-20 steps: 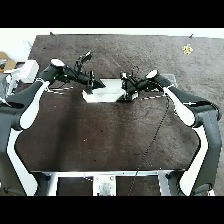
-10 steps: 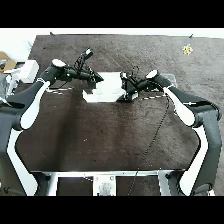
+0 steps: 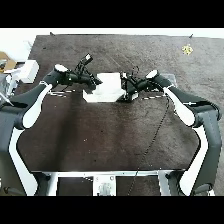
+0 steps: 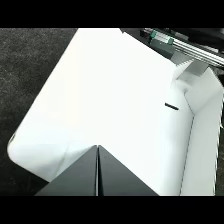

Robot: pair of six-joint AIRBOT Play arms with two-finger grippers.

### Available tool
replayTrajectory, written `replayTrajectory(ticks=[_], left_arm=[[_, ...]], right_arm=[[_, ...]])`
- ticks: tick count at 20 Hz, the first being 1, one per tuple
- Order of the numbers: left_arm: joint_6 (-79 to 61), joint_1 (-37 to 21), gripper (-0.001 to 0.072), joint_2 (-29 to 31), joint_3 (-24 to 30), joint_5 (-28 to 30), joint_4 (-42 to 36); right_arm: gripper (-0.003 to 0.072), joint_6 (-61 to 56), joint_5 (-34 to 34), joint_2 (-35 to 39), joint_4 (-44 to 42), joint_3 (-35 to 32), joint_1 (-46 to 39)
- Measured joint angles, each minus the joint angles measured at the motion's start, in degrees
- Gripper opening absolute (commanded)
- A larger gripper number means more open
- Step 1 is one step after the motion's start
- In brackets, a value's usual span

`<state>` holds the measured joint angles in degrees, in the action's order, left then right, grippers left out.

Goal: Fold the box and place the chain.

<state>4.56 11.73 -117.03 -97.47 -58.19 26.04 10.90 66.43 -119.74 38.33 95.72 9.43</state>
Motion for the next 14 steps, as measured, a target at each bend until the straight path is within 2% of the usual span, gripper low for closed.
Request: replayTrajectory(ticks=[10, 14], left_arm=[[-0.04, 1.99, 0.0012, 0.09, 0.42, 1.79, 8.11], [-0.04, 2.1, 0.0011, 0.22, -1.95, -0.2, 9.4]], right_arm=[[0.0507, -0.04, 0.04, 0.0, 0.0, -0.02, 0.0], [0.0507, 0.04, 0.02, 0.0, 0.07, 0.0, 0.0]])
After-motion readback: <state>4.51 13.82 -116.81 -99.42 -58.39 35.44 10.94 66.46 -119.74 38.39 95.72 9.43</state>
